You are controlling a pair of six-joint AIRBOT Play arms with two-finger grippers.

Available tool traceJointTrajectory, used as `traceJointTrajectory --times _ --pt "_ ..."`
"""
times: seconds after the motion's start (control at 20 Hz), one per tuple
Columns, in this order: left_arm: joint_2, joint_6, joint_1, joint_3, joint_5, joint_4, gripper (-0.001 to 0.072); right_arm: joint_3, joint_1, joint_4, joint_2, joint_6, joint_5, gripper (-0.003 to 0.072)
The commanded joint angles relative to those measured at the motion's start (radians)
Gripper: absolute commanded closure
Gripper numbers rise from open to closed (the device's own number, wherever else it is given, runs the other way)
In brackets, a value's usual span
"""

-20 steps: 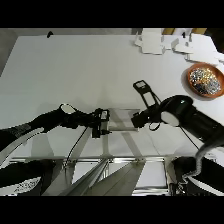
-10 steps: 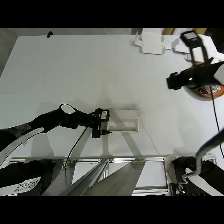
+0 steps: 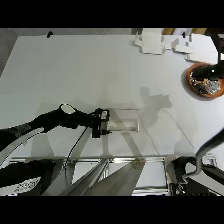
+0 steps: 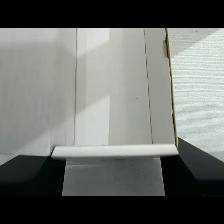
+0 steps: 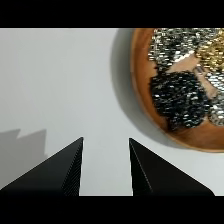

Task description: Fold the box and place the chain.

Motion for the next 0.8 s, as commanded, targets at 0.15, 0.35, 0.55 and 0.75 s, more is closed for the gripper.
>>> traceJointTrajectory --times 0.15,0.35,0.55,0.75 --pt "0.001 0.0 0.0 0.0 0.0 0.0 0.0455 -0.008 -0.102 0.0 -0.02 -0.093 -0.114 0.0385" --pt "0.001 0.0 0.0 0.0 0.0 0.0 0.0455 -0.016 -0.134 0.001 -0.097 -0.093 -0.127 0.0385" --pt "0.001 0.0 0.0 0.0 0.0 0.0 0.0455 -0.016 -0.142 0.0 -0.178 -0.093 -0.143 0.0386" --pt "0.001 0.0 0.0 0.0 0.0 0.0 0.0455 -0.016 -0.142 -0.027 -0.207 -0.081 -0.245 0.0392"
